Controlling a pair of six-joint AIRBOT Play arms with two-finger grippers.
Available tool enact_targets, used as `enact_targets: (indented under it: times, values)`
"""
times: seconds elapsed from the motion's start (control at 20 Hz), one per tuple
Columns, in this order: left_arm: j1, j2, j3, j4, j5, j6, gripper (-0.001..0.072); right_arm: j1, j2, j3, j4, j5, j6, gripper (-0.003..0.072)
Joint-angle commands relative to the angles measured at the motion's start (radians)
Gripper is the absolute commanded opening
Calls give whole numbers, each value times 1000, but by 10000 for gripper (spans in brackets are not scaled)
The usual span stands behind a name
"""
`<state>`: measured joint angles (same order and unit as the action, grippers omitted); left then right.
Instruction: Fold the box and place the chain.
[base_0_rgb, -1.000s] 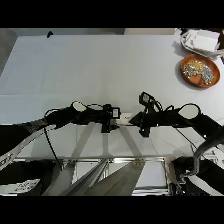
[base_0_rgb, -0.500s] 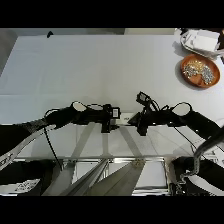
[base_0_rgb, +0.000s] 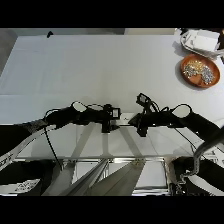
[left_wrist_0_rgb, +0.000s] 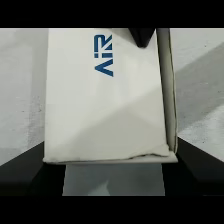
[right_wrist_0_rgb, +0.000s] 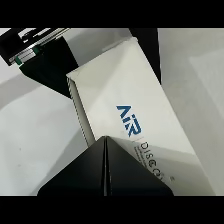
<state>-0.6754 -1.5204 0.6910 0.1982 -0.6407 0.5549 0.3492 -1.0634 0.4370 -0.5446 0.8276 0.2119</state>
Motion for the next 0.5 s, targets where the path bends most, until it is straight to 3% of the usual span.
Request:
enact_targets:
  times: [0.0,0.2,0.35,0.45]
  values:
    - [1,1,0,0,0,-2,88,0,93,32,6,0,33,10]
    - [1,1,0,0,0,-2,88,0,201,117,-196,2,277,11]
    - [1,1,0,0,0,-2,88,0,272,156,-496,44,602,10]
    - [1,1,0,0,0,-2,88,0,293,157,-723,137,854,11]
